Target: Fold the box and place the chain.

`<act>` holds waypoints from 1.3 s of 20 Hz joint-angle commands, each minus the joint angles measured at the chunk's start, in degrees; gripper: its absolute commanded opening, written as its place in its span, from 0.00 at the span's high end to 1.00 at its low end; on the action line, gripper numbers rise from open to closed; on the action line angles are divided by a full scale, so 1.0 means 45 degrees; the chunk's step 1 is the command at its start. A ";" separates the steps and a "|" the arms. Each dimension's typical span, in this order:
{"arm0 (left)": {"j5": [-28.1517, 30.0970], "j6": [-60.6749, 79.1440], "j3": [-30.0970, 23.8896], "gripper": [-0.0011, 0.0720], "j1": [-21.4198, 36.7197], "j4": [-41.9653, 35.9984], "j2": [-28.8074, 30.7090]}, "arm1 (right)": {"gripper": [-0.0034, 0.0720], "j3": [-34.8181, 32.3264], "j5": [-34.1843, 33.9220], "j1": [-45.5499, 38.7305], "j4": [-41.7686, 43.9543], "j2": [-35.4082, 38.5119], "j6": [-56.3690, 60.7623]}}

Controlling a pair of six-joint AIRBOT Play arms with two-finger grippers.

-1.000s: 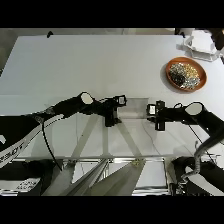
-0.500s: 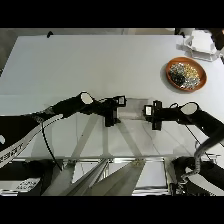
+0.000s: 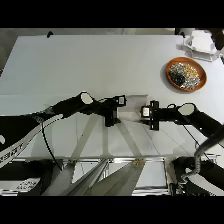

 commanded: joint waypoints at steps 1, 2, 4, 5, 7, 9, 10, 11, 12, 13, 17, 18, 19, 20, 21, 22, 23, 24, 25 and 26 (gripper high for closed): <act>0.0010 0.0005 0.0015 0.86 0.0000 -0.0005 -0.0005 | 0.36 0.0000 -0.0287 0.0019 -0.0024 -0.0010 0.0005; 0.0010 0.0005 0.0015 0.86 0.0000 -0.0005 -0.0010 | 0.46 0.0000 -0.0287 0.0019 -0.0029 -0.0005 0.0005; 0.0010 0.0005 0.0015 0.86 0.0000 -0.0005 -0.0005 | 0.90 0.0000 -0.0194 0.0015 -0.0102 0.0126 0.0325; 0.0010 0.0005 0.0015 0.86 0.0000 0.0000 -0.0005 | 0.94 0.0000 -0.0189 0.0015 -0.0107 0.0369 0.0845; 0.0015 0.0005 0.0015 0.86 0.0000 -0.0005 -0.0010 | 0.94 0.0000 0.0253 -0.0379 -0.0126 0.1098 0.2754; 0.0015 0.0005 0.0015 0.86 0.0000 -0.0005 -0.0010 | 0.94 0.0000 0.1137 -0.1418 -0.0087 0.1841 0.6683; 0.0010 0.0005 0.0015 0.86 0.0000 -0.0005 -0.0005 | 0.94 0.0000 0.1316 -0.2040 -0.0068 0.2127 0.8981; 0.0010 0.0005 0.0015 0.86 -0.0005 -0.0005 -0.0005 | 0.94 0.0000 0.1438 -0.2754 -0.0044 0.2370 1.1536; 0.0010 0.0005 0.0015 0.86 0.0000 -0.0005 -0.0005 | 0.94 0.0000 0.1617 -0.3429 -0.0053 0.2560 1.3634; 0.0010 0.0005 0.0015 0.86 0.0000 -0.0005 -0.0010 | 0.94 0.0000 0.2089 -0.4177 -0.0146 0.2710 1.5290; 0.0005 0.0005 0.0015 0.86 -0.0005 -0.0005 -0.0005 | 0.94 0.0005 0.3254 -0.6314 0.0102 0.2953 1.8044; 0.0015 0.0005 0.0015 0.86 -0.0005 -0.0005 -0.0005 | 0.94 0.0005 0.3536 -0.6693 -0.0117 0.2948 1.8506; 0.0010 0.0005 0.0015 0.86 0.0000 -0.0005 -0.0005 | 0.94 0.0005 0.3589 -0.7014 -0.0627 0.2943 1.8962; 0.0010 0.0005 0.0015 0.86 0.0000 -0.0005 -0.0010 | 0.94 0.0005 0.3536 -0.7218 -0.1341 0.2875 1.9467; 0.0010 0.0005 0.0015 0.86 -0.0005 -0.0005 -0.0005 | 0.94 0.0005 0.3478 -0.7305 -0.2098 0.2720 1.9827; 0.0010 0.0005 0.0015 0.86 -0.0005 -0.0005 -0.0005 | 0.94 0.0005 0.3424 -0.7325 -0.2871 0.2487 2.0191; 0.0010 0.0005 0.0015 0.86 0.0000 -0.0005 -0.0005 | 0.94 0.0005 0.3395 -0.7325 -0.3196 0.2249 2.0346; 0.0010 0.0005 0.0015 0.86 -0.0005 -0.0005 -0.0010 | 0.94 0.0005 0.3395 -0.7325 -0.3186 0.1962 2.0342; 0.0010 0.0005 0.0015 0.86 -0.0005 -0.0005 -0.0005 | 0.94 0.0005 0.3400 -0.7320 -0.3181 0.1700 2.0337; 0.0010 0.0005 0.0015 0.86 0.0000 -0.0005 -0.0010 | 0.94 0.0005 0.3395 -0.7320 -0.3186 0.1428 2.0332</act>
